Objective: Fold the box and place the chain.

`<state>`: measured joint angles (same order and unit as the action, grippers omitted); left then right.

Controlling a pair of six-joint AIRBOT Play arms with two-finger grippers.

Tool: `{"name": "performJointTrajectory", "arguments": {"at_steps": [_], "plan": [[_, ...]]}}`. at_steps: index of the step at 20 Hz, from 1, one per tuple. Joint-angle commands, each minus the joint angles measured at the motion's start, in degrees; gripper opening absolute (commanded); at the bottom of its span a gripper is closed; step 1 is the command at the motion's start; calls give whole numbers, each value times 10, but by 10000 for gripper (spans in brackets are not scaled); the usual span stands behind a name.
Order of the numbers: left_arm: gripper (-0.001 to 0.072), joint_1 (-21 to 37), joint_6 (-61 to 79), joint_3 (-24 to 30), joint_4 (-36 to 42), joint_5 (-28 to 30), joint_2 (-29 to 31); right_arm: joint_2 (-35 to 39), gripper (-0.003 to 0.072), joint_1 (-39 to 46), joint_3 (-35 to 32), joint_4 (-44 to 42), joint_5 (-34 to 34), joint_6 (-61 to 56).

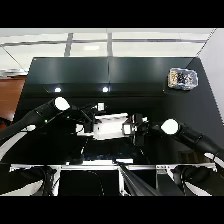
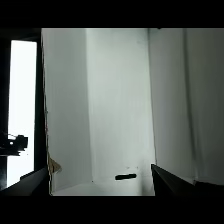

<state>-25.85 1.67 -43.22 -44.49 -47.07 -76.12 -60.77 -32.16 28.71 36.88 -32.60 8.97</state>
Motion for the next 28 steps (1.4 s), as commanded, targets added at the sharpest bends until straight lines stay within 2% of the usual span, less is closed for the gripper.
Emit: {"name": "performJointTrajectory", "arguments": {"at_steps": [1,7,11,13,17,21,28], "plan": [[29,0,0,0,0,-1,0,2,698,21,16,-9,9,-4],[29,0,0,0,0,-1,0,1,698,62,21,-15,-19,18],[29,0,1,0,0,-1,0,-19,699,62,21,-117,-19,120],[29,0,0,0,0,-1,0,-34,698,62,21,-146,-21,130],[29,0,0,0,0,-1,0,-54,698,62,21,-146,-40,130],[29,0,1,0,0,-1,0,-71,698,62,21,-149,-89,129],[29,0,0,0,0,-1,0,-106,698,62,21,-148,-78,130]]}}
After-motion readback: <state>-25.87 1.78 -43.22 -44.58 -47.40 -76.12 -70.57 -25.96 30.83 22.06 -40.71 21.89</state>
